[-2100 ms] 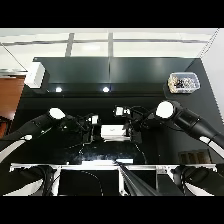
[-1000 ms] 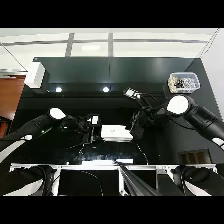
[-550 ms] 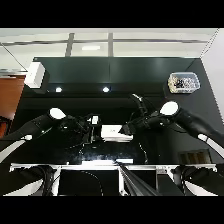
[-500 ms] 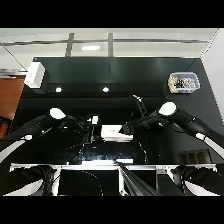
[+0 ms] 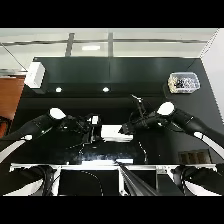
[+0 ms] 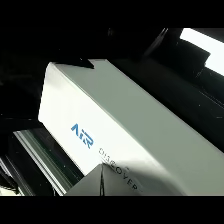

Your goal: Fold the box and place the chain.

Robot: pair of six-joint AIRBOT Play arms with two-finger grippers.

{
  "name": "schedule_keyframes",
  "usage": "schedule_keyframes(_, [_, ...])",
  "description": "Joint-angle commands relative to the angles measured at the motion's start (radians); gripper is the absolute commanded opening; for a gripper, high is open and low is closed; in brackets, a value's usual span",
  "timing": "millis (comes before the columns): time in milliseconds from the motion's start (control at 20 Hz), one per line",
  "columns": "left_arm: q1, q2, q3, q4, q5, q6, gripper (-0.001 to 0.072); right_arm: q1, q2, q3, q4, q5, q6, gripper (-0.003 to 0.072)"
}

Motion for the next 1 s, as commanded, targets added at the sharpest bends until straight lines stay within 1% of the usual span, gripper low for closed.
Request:
schedule_keyframes(0, [0.006, 0.015, 0.001, 0.016, -0.013, -0.003, 0.0496, -0.026, 0.068, 0.062, 0.008, 0.132, 0.0, 0.0011])
schedule_keyframes(50, [0.01, 0.036, 0.001, 0.05, -0.015, -0.005, 0.0649, -0.051, 0.107, 0.085, 0.005, 0.18, 0.0, 0.0012])
schedule_keyframes(100, [0.018, 0.06, 0.002, 0.082, -0.015, -0.032, 0.072, -0.088, 0.155, 0.105, 0.005, 0.227, 0.001, 0.0011])
schedule_keyframes(200, [0.045, 0.117, 0.003, 0.134, -0.021, -0.159, 0.072, -0.184, 0.254, 0.119, 0.0, 0.306, 0.01, 0.0012])
schedule_keyframes(300, [0.071, 0.184, 0.003, 0.195, -0.071, -0.274, 0.072, -0.293, 0.348, 0.118, -0.08, 0.358, 0.046, 0.0011])
schedule_keyframes(350, [0.069, 0.213, 0.003, 0.206, -0.097, -0.317, 0.072, -0.345, 0.386, 0.118, -0.142, 0.369, 0.073, 0.0012])
schedule_keyframes(450, [0.021, 0.227, 0.016, 0.195, -0.097, -0.356, 0.072, -0.431, 0.43, 0.118, -0.216, 0.372, 0.091, 0.0012])
schedule_keyframes(550, [-0.07, 0.199, 0.057, 0.194, -0.031, -0.431, 0.072, -0.496, 0.431, 0.118, -0.222, 0.371, 0.091, 0.0012])
schedule_keyframes(600, [-0.114, 0.172, 0.084, 0.185, 0.014, -0.459, 0.072, -0.519, 0.431, 0.118, -0.223, 0.367, 0.091, 0.0012])
schedule_keyframes(650, [-0.146, 0.14, 0.112, 0.175, 0.037, -0.46, 0.072, -0.534, 0.431, 0.118, -0.223, 0.365, 0.091, 0.0012])
schedule_keyframes(800, [-0.221, 0.026, 0.216, 0.13, 0.041, -0.477, 0.072, -0.546, 0.431, 0.118, -0.23, 0.366, 0.091, 0.0012])
schedule_keyframes(950, [-0.25, -0.063, 0.275, 0.131, 0.04, -0.508, 0.072, -0.545, 0.431, 0.118, -0.247, 0.376, 0.091, 0.0012])
